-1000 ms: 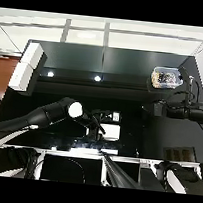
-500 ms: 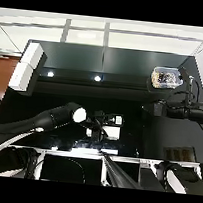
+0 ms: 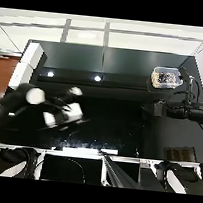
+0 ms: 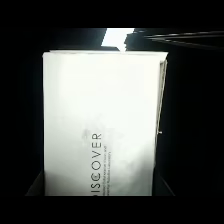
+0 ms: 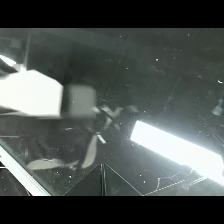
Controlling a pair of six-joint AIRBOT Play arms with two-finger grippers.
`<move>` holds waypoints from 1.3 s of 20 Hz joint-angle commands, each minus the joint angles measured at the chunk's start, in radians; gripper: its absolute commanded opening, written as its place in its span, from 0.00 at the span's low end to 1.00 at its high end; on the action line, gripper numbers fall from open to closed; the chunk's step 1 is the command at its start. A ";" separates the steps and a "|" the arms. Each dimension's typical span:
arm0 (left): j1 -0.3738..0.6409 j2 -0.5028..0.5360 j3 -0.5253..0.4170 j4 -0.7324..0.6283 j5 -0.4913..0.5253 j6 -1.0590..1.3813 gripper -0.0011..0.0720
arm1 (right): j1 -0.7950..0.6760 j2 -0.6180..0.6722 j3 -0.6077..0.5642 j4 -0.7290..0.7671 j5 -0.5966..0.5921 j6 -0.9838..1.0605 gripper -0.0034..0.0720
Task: Fold the box and place the chain.
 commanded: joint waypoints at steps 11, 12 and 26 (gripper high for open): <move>1.004 0.128 -0.016 0.172 0.034 -0.179 0.46 | 0.000 0.000 0.001 -0.003 -0.027 -0.001 0.07; 1.009 0.110 0.005 0.159 0.069 -0.176 0.58 | 0.000 0.001 0.000 -0.003 -0.027 -0.001 0.07; 0.922 -0.267 0.232 -0.009 0.260 0.000 0.72 | 0.000 0.000 0.000 -0.003 -0.037 0.034 0.07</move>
